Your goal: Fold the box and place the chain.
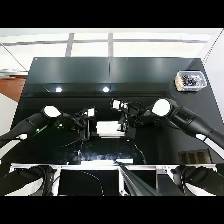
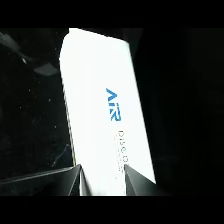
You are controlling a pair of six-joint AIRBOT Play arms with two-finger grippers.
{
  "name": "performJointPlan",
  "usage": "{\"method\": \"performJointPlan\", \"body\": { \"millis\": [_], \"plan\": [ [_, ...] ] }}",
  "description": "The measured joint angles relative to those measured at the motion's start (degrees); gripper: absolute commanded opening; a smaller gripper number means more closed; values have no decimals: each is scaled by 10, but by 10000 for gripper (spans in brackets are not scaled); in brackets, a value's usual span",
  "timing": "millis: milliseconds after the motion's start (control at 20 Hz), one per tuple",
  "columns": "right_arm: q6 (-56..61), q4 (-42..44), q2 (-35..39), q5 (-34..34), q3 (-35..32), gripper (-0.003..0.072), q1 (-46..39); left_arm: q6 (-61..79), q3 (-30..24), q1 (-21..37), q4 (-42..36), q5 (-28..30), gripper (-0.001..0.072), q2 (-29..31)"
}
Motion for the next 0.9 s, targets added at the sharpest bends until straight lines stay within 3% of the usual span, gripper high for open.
{"method": "performJointPlan", "body": {
  "millis": [50, 900],
  "plan": [
    [2, -3, 0, -3, -1, 238, 3, 1, 0, 0, 0, 0, 294, 0],
    [32, -14, 0, -26, -8, 240, 12, 0, 0, 0, 0, 0, 294, 0]
  ]
}}
